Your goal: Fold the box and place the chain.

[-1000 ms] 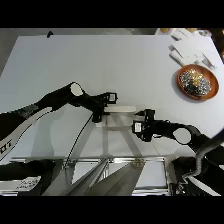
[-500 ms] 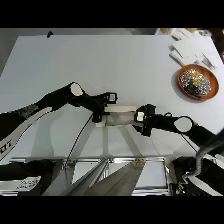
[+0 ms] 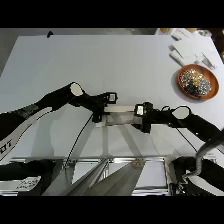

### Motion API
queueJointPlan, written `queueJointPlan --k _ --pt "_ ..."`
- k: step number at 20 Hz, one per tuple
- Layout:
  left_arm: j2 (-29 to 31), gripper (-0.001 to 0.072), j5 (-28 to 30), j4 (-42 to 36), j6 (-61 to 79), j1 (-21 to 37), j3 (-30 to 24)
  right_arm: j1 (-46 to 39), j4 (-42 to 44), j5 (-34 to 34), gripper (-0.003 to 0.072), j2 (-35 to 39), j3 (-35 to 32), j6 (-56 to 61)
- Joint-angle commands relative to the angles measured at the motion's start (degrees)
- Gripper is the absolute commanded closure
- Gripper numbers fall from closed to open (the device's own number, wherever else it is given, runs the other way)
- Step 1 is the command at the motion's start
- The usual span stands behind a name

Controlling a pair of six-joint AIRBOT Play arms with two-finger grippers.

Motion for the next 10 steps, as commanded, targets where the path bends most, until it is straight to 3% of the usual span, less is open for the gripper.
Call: queueJointPlan --k 1,10 --pt "0.04 0.07 -0.02 0.04 0.0 -0.02 0.04 -0.31 2.03 3.02 -0.0003 -2.51 0.37 -3.91" --pt "0.04 0.07 -0.02 0.04 0.0 -0.02 0.04 -0.31 2.91 5.55 0.0053 -5.46 0.37 -3.93"
